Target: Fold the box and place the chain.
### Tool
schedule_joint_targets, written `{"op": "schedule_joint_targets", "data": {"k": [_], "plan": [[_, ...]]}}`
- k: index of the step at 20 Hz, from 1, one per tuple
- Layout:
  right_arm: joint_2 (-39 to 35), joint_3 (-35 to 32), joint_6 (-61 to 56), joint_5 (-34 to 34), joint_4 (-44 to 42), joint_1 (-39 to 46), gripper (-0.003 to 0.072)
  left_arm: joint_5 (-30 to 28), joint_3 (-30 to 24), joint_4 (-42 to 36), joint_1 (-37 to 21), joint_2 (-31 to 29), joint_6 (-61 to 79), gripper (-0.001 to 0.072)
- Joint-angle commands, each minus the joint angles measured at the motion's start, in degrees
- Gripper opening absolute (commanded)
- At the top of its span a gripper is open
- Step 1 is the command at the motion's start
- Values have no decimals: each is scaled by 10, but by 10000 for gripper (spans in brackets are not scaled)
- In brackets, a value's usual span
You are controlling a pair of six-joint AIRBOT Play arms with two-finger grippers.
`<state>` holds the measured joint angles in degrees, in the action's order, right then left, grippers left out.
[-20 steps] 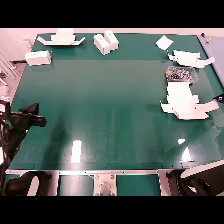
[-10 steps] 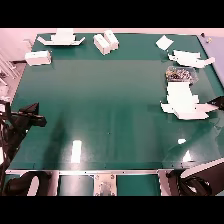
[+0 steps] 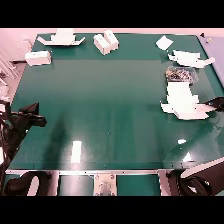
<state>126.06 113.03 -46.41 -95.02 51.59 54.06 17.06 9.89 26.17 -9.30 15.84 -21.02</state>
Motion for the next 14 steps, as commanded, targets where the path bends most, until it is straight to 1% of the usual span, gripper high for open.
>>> {"op": "schedule_joint_targets", "data": {"k": [1, 2, 6, 7, 9, 10, 11, 12, 14], "plan": [[6, 0, 0, -6, 5, -1, 373, 0, 0, 0, 0, 0, 0, 21], [8, 0, 0, -7, 5, -1, 340, 0, 0, 0, 0, 0, 0, 21], [12, 0, 0, -13, 5, -1, 323, -1, 0, 0, 0, 0, 0, 21], [13, 0, -1, -13, 5, -1, 285, -1, 0, 0, 0, 0, 0, 21], [19, 0, -1, -22, 4, -1, 251, -1, 0, 0, 0, 0, 0, 21], [23, -1, -1, -30, 0, -1, 251, -1, 0, 0, 0, 0, 0, 21], [28, -1, -1, -38, -4, -1, 211, -1, 0, 0, 0, 0, 0, 21], [33, -1, -1, -43, -5, -2, 194, -1, 0, 0, 0, 0, 0, 21], [43, -1, -1, -56, -6, -6, 196, -1, 0, 0, 0, 0, 0, 21]]}}
